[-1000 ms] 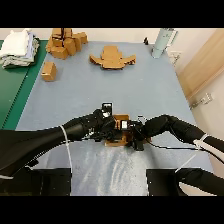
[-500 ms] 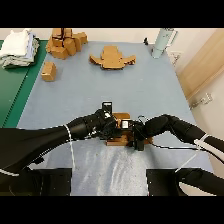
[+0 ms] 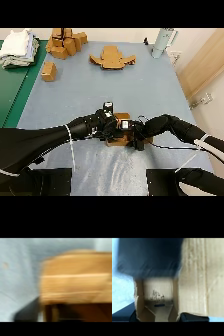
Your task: Fold the box.
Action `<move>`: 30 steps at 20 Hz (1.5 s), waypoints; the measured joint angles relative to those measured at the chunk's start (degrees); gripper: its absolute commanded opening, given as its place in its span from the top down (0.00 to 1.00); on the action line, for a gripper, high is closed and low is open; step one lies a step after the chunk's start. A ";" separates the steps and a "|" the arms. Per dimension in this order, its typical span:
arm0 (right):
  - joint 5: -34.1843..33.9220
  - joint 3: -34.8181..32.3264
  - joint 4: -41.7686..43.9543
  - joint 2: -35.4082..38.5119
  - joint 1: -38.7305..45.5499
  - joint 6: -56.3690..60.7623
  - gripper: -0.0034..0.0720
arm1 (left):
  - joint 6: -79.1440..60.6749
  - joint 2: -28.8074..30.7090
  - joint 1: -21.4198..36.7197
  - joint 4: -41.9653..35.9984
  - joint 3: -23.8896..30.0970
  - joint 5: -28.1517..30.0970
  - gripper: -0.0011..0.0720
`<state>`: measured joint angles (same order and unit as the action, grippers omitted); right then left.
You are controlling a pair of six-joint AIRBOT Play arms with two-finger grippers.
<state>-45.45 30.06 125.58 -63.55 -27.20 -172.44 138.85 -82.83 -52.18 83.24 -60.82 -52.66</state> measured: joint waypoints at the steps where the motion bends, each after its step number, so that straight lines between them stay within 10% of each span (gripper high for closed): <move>1: 0.02 0.00 0.37 -0.04 -0.04 0.02 0.29 | -0.02 0.02 0.02 0.00 -0.39 -1.29 0.47; 11: 0.02 0.00 0.20 -0.07 -0.07 0.31 0.29 | -5.35 0.11 4.79 -5.16 -4.96 -13.49 0.47; 21: 0.00 0.00 0.15 -0.07 -0.07 0.31 0.29 | -35.04 0.11 24.94 -27.17 -6.58 -22.80 0.48; 22: 0.00 0.00 0.15 -0.07 -0.07 0.31 0.29 | -38.75 0.11 27.41 -28.52 -6.69 -24.20 0.51; 24: 0.00 0.00 0.15 -0.07 -0.07 0.31 0.29 | -46.84 0.11 31.47 -30.69 -6.80 -26.67 0.97; 30: -0.02 0.00 0.15 -0.07 -0.07 0.31 0.29 | -73.59 0.72 37.11 -32.35 -5.44 -27.56 0.97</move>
<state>-45.47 30.06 125.73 -63.61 -27.27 -172.13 65.25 -82.11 -15.07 50.89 -66.26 -80.23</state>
